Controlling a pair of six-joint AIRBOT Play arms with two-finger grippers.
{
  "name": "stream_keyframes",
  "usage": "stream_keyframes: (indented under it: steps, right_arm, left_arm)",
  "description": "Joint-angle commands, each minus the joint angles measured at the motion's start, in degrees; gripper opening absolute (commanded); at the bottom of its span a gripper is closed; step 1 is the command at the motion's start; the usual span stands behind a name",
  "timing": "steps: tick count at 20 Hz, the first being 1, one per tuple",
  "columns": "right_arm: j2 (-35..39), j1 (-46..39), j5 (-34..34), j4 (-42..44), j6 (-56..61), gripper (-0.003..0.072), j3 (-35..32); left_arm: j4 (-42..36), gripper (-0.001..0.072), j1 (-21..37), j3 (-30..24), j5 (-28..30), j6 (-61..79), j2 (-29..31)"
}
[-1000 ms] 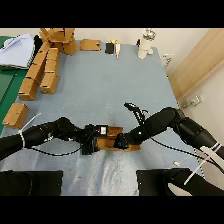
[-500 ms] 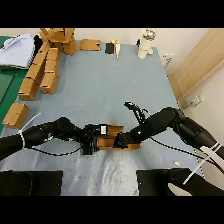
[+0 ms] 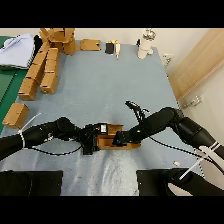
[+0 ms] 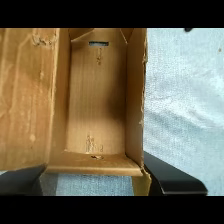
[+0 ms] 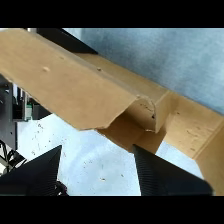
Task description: Fold the box.
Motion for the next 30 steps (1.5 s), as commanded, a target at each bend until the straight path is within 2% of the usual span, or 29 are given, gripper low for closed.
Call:
stream_keyframes:
  steps: [1,3,4,5,6,8,9,18,19,20,24,28,30]
  right_arm:
    - [-0.96,0.02,0.07,0.07,0.33,0.0702,0.07]
    - [-0.96,0.02,0.02,0.09,0.33,0.0700,0.07]
    - [-0.96,0.02,0.02,0.13,0.31,0.0622,0.07]
    - [-0.96,0.02,0.02,0.22,0.31,0.0472,0.07]
    - [-0.96,0.02,0.02,0.35,0.31,0.0435,0.07]
    - [-0.96,0.02,0.13,0.48,0.31,0.0430,0.07]
    - [-0.96,0.02,0.13,0.52,0.31,0.0352,0.07]
    - [-0.96,0.02,0.85,0.57,0.31,0.0331,0.07]
    - [-0.96,0.02,2.45,0.74,0.26,0.0211,0.09]
    - [-0.96,0.02,5.42,0.74,-0.22,0.0006,0.17]
    - [-1.46,-0.13,19.10,-0.20,-0.20,0.0004,0.17]
    - [-6.47,-0.13,25.86,-3.67,-0.42,0.0004,0.17]
    - [-10.12,-0.07,25.88,-3.61,-1.99,0.0004,0.15]
  left_arm:
    - [0.04,0.0610,0.07,0.04,-0.07,-0.11,0.04]
    - [0.04,0.0608,0.07,0.04,-0.09,-0.11,0.04]
    - [0.04,0.0608,0.07,0.04,-0.04,-0.11,0.04]
    - [0.22,0.0608,0.07,0.04,-0.02,-0.11,0.04]
    - [0.52,0.0609,0.07,0.04,-0.02,-0.09,0.04]
    - [0.74,0.0608,0.07,0.04,0.02,0.57,0.04]
    - [0.96,0.0608,0.07,0.04,0.04,1.84,0.04]
    - [1.53,0.0607,0.07,0.04,1.73,2.21,0.04]
    - [1.53,0.0607,0.07,0.04,1.70,2.21,0.04]
    - [1.53,0.0607,0.04,0.04,1.68,2.23,0.04]
    - [1.53,0.0609,0.07,0.04,1.44,2.25,0.04]
    - [1.53,0.0609,0.07,0.04,1.49,2.25,0.04]
    - [1.51,0.0609,0.07,0.04,1.53,2.25,0.04]
